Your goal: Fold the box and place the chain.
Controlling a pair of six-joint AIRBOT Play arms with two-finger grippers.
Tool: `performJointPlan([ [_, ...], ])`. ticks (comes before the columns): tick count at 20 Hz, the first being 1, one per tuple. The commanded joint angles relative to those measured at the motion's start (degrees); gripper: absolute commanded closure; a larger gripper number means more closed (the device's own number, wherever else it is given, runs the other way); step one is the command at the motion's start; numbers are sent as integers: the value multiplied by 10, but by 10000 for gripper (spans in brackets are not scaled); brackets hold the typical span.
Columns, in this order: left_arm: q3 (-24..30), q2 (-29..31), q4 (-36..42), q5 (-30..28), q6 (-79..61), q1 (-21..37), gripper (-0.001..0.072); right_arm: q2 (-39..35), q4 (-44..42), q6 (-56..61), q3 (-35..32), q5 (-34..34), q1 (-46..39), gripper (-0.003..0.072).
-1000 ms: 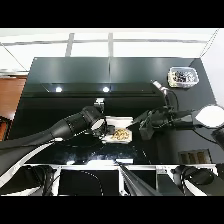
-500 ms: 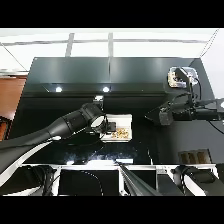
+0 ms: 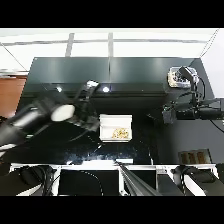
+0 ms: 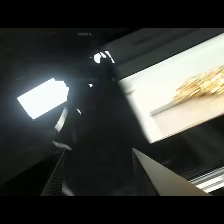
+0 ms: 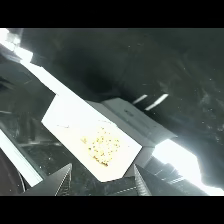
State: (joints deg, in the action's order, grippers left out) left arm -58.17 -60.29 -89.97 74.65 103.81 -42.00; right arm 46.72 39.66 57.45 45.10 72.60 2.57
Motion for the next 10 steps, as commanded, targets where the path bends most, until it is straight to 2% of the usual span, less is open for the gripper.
performJointPlan([
  [1,96,100,94,-61,-167,105,219,0,1,0,0,-6,-1,232],
  [2,143,118,168,-103,-218,143,219,0,1,0,0,-9,-1,231],
  [3,197,130,275,-144,-311,181,218,0,0,0,0,-14,-1,232],
  [5,287,133,476,-182,-532,227,214,0,0,0,0,-21,-1,232],
  [6,324,130,539,-191,-628,234,98,0,0,0,0,-21,-1,231],
  [7,351,125,570,-207,-705,233,-4,0,1,0,0,-21,-1,232],
  [10,377,113,568,-231,-926,221,-5,0,1,0,0,-22,-1,231],
])
